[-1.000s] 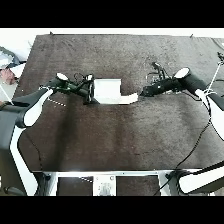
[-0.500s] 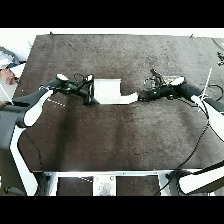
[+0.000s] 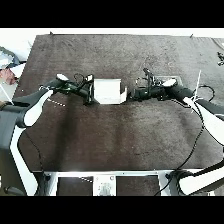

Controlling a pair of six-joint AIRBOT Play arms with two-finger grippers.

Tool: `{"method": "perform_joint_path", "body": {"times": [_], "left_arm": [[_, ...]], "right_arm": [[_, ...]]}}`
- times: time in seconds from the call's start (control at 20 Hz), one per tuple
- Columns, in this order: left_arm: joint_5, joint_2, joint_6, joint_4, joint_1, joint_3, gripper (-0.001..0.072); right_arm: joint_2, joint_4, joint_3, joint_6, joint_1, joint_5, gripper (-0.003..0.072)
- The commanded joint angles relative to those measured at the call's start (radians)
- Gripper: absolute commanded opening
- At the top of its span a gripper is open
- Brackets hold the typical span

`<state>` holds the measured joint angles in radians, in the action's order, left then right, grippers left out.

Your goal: Fold the box and place the chain.

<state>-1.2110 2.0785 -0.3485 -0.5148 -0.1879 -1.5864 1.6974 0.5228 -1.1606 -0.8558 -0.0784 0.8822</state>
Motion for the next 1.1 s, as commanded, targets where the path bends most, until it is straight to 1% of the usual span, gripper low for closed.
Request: {"method": "perform_joint_path", "body": {"times": [0.0, 0.25, 0.3, 0.35, 0.45, 0.65, 0.7, 0.85, 0.9, 0.95, 1.05], "left_arm": [[0.000, 0.001, 0.000, 0.000, 0.000, 0.000, 0.0464], [0.000, 0.001, 0.000, 0.000, 0.000, 0.000, 0.0464], [0.000, 0.001, 0.000, 0.000, 0.000, 0.000, 0.0464], [0.000, 0.001, 0.000, 0.000, 0.000, 0.000, 0.0464], [-0.001, 0.001, 0.000, 0.001, 0.000, 0.000, 0.0464], [-0.001, 0.001, 0.000, 0.003, 0.000, 0.000, 0.0464], [0.000, 0.001, 0.000, 0.004, 0.000, 0.000, 0.0464], [0.000, 0.001, 0.000, 0.004, 0.000, 0.000, 0.0464], [0.000, 0.001, 0.000, 0.004, 0.000, 0.000, 0.0464], [-0.001, 0.001, 0.000, 0.004, 0.000, 0.000, 0.0464], [-0.001, 0.001, 0.000, 0.004, 0.000, 0.000, 0.0464]], "right_arm": [[0.000, -0.074, -0.010, 0.006, 0.005, 0.032, 0.0331], [0.000, -0.071, -0.045, 0.006, 0.025, 0.037, 0.0339], [0.000, -0.071, -0.045, 0.006, 0.036, 0.037, 0.0431], [0.000, -0.064, -0.045, 0.002, 0.046, 0.034, 0.0450], [0.000, -0.009, -0.045, -0.037, 0.063, 0.010, 0.0450], [0.000, 0.001, -0.068, -0.055, 0.069, 0.004, 0.0450], [0.000, 0.043, -0.091, -0.089, 0.077, 0.003, 0.0449], [0.000, 0.330, -0.175, -0.300, 0.129, 0.005, 0.0449], [0.000, 0.399, -0.198, -0.346, 0.149, 0.011, 0.0450], [0.000, 0.425, -0.216, -0.362, 0.164, 0.016, 0.0449], [0.000, 0.425, -0.237, -0.366, 0.183, 0.018, 0.0449]]}}
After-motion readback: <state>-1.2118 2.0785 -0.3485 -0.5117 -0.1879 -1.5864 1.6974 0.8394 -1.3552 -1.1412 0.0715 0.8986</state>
